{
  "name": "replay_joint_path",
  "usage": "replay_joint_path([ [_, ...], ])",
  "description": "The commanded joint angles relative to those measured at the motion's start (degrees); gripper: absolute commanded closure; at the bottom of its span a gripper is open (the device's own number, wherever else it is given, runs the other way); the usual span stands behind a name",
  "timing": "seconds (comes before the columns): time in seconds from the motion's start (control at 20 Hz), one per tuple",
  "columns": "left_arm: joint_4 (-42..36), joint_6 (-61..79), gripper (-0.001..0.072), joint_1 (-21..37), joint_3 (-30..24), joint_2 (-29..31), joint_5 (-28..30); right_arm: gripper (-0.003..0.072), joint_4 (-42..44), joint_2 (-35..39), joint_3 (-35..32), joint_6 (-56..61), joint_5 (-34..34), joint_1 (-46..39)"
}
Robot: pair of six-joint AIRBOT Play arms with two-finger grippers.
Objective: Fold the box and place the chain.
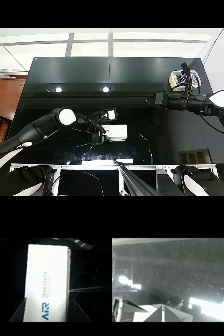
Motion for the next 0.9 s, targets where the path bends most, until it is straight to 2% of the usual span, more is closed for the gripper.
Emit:
replay_joint_path([
  [0.0, -0.02, -0.02, -0.0003, -0.02, 0.17, -0.04, 0.57, 0.0644, -0.28, 0.07, 0.00, 0.02, 0.00, -0.02],
  [0.85, -0.02, 0.00, -0.0003, -0.81, 0.17, -2.49, 0.42, 0.0644, -0.81, 0.07, 0.00, 0.02, -0.04, -0.02],
])
